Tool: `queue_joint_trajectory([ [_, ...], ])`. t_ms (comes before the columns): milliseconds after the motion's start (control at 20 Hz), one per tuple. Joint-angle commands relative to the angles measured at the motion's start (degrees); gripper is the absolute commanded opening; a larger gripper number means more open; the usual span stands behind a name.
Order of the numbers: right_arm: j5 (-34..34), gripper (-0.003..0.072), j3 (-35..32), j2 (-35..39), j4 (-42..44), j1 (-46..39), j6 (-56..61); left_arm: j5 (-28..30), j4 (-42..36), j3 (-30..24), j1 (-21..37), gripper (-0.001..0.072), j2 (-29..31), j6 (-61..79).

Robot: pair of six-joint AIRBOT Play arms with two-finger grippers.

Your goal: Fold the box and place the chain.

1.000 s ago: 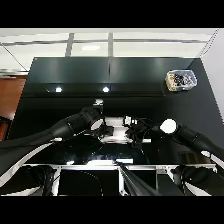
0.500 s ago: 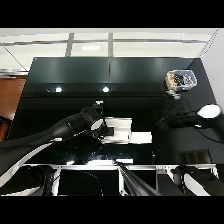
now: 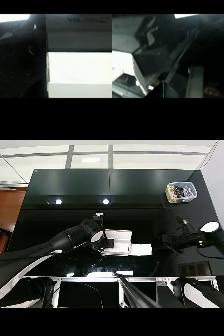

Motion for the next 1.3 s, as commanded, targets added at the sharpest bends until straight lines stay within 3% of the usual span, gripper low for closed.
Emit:
queue_joint_trajectory([
  [0,-3.26,0.0014,-0.59,-3.10,4.39,8.28,1.44,0.00,0.02,0.00,0.00,0.0031,-0.02,0.00],
  [200,-6.21,0.0015,-0.52,-4.22,11.02,15.17,-2.58,-0.24,0.02,0.00,0.00,0.0031,-0.02,0.00],
  [400,-1.99,0.0026,0.48,-4.22,17.07,15.91,-11.19,-0.24,0.02,0.00,0.00,0.0031,-0.02,0.00],
  [450,-1.64,0.0225,0.68,-4.22,17.33,15.93,-11.93,-0.24,0.02,0.00,0.00,0.0031,-0.02,0.00],
  [500,-0.96,0.0539,0.85,-4.22,18.01,15.91,-12.31,-0.24,0.02,0.00,0.00,0.0031,-0.02,0.00],
  [550,-0.22,0.0615,1.14,-4.22,19.17,15.93,-13.53,-0.24,0.00,0.00,0.00,0.0031,-0.02,0.00],
  [700,1.27,0.0615,2.75,-4.22,24.55,17.11,-16.41,-0.22,0.02,0.00,0.00,0.0031,-0.02,0.00],
  [900,-8.09,0.0614,7.56,-4.22,17.64,26.91,-4.68,-0.20,0.02,0.00,0.00,0.0031,-0.02,0.00],
  [950,-10.29,0.0608,9.33,-4.22,14.40,29.86,-0.83,-0.20,0.02,0.00,0.00,0.0031,-0.02,0.00],
  [1000,-12.50,0.0554,11.30,-4.22,9.18,32.92,4.94,-0.20,0.02,0.00,0.00,0.0031,-0.02,0.00],
  [1250,-14.49,0.0553,18.91,-4.22,-18.49,45.86,35.17,-0.20,0.04,0.00,0.09,0.0031,-0.02,0.00],
])
